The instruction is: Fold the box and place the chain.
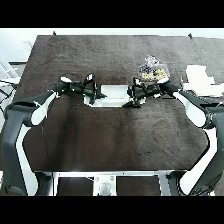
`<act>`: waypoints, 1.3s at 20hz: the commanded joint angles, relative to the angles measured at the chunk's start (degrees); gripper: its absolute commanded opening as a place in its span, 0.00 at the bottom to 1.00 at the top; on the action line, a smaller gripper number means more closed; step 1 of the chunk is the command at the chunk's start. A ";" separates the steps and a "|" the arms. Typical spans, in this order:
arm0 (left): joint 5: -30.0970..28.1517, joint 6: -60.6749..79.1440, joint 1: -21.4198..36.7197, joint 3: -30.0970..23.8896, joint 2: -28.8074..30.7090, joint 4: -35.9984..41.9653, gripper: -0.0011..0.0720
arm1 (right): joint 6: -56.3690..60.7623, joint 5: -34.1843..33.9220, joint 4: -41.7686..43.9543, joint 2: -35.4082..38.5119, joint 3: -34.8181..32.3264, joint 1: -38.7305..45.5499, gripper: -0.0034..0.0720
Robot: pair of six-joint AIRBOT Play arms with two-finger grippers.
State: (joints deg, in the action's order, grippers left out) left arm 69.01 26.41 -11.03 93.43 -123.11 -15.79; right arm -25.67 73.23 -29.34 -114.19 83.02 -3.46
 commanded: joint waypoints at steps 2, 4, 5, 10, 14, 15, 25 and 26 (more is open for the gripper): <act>-0.02 0.00 0.02 0.00 0.00 -0.02 0.04 | 0.13 0.61 -0.11 -0.81 0.70 -0.02 0.91; -0.02 0.00 0.02 0.00 0.00 -0.02 0.04 | 0.17 0.76 -0.09 -1.36 1.68 -0.02 0.91; -0.02 0.00 0.02 0.00 0.00 -0.02 0.04 | 0.15 0.74 -0.11 -1.55 2.10 -0.04 0.91; -0.02 0.00 0.02 0.00 0.00 0.00 0.04 | 0.85 0.76 -0.79 -3.19 4.66 -0.04 0.89; -0.02 0.00 0.02 0.00 0.02 0.00 0.04 | 2.99 1.75 -1.40 -3.52 5.16 -0.15 0.89; -0.02 0.00 0.02 0.00 0.02 0.00 0.04 | 3.19 1.88 -1.42 -3.52 5.16 -0.15 0.89; -0.02 0.00 0.02 0.00 0.00 0.00 0.04 | 4.20 1.62 -2.69 -3.54 5.88 -0.55 0.89; -0.02 0.00 0.02 0.00 0.00 0.00 0.04 | 4.24 1.60 -3.37 -3.56 5.90 -0.90 0.89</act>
State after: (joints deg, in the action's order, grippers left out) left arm 68.97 26.41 -11.00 93.45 -123.11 -15.77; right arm -21.67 74.87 -31.42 -117.71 88.75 -3.84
